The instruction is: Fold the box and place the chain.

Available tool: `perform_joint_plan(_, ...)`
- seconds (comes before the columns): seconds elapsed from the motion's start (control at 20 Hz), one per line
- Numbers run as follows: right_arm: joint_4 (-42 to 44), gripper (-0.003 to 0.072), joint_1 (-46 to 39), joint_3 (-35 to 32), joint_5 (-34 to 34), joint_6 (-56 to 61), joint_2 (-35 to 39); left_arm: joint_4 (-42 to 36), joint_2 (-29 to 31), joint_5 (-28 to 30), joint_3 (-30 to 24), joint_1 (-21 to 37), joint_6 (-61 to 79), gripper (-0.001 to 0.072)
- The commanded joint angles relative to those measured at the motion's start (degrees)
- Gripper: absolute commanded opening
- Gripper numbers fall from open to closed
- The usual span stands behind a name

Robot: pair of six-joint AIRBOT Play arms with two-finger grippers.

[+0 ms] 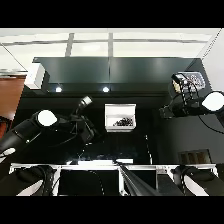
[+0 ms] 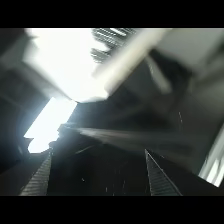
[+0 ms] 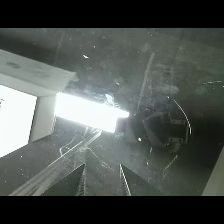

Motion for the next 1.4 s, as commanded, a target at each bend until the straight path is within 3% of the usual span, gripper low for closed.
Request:
perform_joint_plan(0.0,0.2,0.0263,0.0,0.0,0.4,0.0,0.0,-1.4,-2.1,-1.6,-0.8,-0.6,25.9,0.0718)
perform_joint_plan(0.25,2.0,0.0262,0.0,0.0,3.5,0.0,0.0,-9.7,-12.8,-3.9,3.1,4.5,43.9,0.0717)
perform_joint_plan(0.5,2.4,0.0262,0.0,0.0,4.6,0.0,0.0,-9.5,-21.8,-1.0,9.1,6.4,48.4,0.0717)
perform_joint_plan(0.65,3.6,0.0262,0.0,0.0,4.6,0.0,0.0,-9.8,-22.9,-0.6,10.8,5.1,48.6,0.0714)
perform_joint_plan(0.95,3.7,0.0262,0.0,0.0,4.1,0.0,0.0,-19.1,-22.9,0.6,10.9,5.1,51.1,0.0712)
perform_joint_plan(1.35,3.6,0.0262,0.0,0.0,2.8,0.0,0.0,-18.3,-23.1,1.6,10.8,3.1,54.1,0.0712)
